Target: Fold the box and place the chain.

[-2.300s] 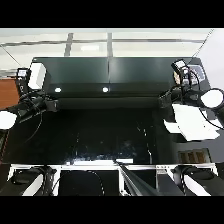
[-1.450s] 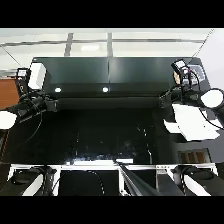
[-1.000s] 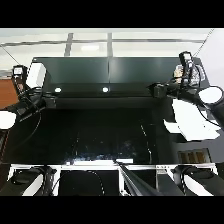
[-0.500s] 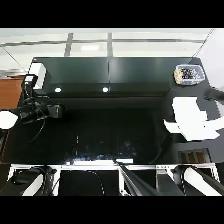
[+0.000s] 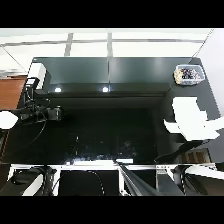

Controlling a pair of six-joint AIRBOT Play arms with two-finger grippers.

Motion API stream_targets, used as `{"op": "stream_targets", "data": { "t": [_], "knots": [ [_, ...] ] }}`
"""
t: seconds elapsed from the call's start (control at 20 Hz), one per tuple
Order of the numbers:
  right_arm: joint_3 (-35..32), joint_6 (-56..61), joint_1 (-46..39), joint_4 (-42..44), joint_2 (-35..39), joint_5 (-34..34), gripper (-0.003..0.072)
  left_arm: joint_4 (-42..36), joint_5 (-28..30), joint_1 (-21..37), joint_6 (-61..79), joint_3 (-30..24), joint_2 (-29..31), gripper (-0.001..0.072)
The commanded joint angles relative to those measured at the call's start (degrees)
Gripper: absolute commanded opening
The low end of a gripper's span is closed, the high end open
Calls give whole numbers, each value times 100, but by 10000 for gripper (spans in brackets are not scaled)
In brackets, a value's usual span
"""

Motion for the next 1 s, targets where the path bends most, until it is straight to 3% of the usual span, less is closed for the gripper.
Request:
{"op": "stream_targets", "data": {
  "t": [0.0, 0.15, 0.25, 0.4, 0.5, 0.55, 0.8, 0.95],
  "knots": [
    [256, -1388, 205, 92, -413, 671, 720, 7, -42, 0, -44, 0, -4, 707],
    [256, -1423, 501, -1119, -415, 721, 720, 0, -39, 0, -42, 0, -4, 707],
    [254, -1421, 511, -1200, -413, 743, 720, 4, -39, 0, -39, 0, -4, 707],
    [254, -1274, 516, -1270, -409, 973, 377, 7, -35, 0, -39, 0, -13, 707],
    [254, -1154, 522, -1073, -363, 1244, 50, 9, -28, 0, -39, 0, -15, 707],
    [254, -1158, 529, -802, -337, 1451, 11, 9, -24, 0, -39, 0, -15, 707],
    [-11, -1154, 1049, 557, 238, 1602, 10, 2, 20, 0, -39, 0, -15, 707],
    [-697, -1458, 1580, 2159, 955, 1766, 10, 0, 26, 0, -39, -2, -17, 707]
  ]
}}
